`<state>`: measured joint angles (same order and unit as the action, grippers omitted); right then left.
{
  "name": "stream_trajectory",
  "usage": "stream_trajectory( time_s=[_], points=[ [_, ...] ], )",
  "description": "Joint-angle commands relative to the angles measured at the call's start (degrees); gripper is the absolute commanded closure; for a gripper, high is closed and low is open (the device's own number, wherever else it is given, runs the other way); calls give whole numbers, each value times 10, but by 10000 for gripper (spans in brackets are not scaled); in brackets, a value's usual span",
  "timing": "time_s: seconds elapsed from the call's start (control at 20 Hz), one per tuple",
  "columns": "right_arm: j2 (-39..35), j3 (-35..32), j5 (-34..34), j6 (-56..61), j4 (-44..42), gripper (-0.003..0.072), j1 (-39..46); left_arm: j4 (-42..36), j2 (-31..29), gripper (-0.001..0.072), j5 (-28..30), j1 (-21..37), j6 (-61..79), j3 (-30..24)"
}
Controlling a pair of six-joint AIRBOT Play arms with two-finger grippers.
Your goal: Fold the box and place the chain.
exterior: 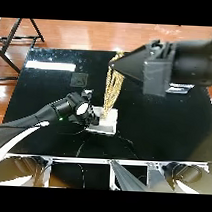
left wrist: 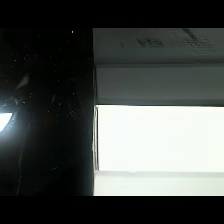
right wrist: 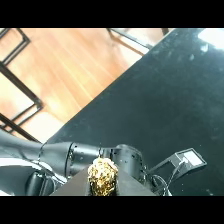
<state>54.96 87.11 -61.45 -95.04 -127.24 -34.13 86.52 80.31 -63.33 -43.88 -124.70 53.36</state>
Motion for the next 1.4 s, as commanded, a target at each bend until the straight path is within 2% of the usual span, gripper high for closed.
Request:
stream_trajectory(
  time_s=[0.0, 0.15, 0.3, 0.55, 0.75, 1.0, 1.35],
  points=[
    [24, 0, -1, 1, 11, 673, -8, 0, 0, 688, 0, 0, 0, 0],
    [37, -4, -60, 7, 49, 673, -8, 0, 0, 688, 0, 0, 0, 0],
    [37, -44, -89, 25, 87, 673, -8, 0, 0, 688, 0, 0, 0, 0],
    [38, -141, -64, 13, 23, 672, -13, 0, 0, 688, 1, 0, 0, 0],
    [40, -181, -45, 14, 23, 672, -36, 1, 0, 688, 2, 0, 1, 0],
    [81, -194, -12, 14, 22, 672, -77, 0, 0, 688, 2, 0, 5, 0],
    [110, -201, -33, 42, 78, 671, -78, -2, 0, 688, 0, 0, 4, 0]
  ],
)
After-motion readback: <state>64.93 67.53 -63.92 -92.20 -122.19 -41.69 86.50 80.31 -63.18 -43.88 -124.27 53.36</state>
